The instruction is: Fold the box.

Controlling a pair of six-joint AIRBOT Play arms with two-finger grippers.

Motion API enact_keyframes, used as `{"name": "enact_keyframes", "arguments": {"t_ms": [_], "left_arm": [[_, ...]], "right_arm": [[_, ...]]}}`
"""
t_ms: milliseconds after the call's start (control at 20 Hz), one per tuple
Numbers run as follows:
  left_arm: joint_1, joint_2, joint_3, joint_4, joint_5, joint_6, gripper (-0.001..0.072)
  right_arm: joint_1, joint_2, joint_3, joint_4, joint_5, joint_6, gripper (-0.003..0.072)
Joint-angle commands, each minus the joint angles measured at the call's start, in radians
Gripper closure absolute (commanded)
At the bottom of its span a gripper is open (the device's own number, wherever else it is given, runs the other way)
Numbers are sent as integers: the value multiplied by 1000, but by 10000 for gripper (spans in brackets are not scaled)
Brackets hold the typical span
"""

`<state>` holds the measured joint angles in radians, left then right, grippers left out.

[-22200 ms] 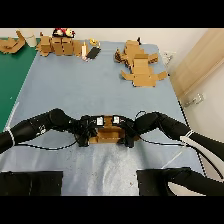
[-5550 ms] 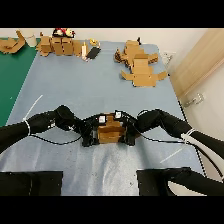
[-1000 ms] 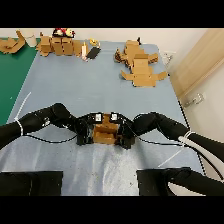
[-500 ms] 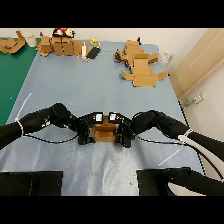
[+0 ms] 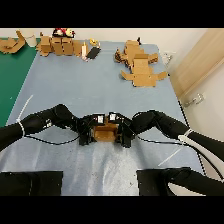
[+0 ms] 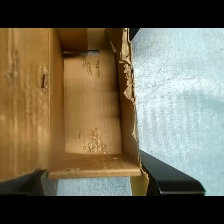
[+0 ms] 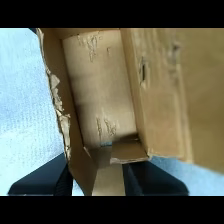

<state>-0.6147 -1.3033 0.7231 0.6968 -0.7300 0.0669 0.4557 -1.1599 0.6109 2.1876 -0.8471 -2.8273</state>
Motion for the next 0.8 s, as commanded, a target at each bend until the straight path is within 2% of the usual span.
{"name": "enact_keyframes", "arguments": {"t_ms": [0,650,700,750], "left_arm": [[-1,0,-2,44,-6,-15,311],[-2,0,-3,47,-5,-15,311],[-2,0,-3,47,-5,-15,310],[-2,0,-3,47,-5,-15,311]], "right_arm": [[1,1,1,0,-3,0,282],[0,2,1,0,-29,0,280],[0,2,1,0,-27,0,277],[0,2,1,0,-26,0,239]]}}
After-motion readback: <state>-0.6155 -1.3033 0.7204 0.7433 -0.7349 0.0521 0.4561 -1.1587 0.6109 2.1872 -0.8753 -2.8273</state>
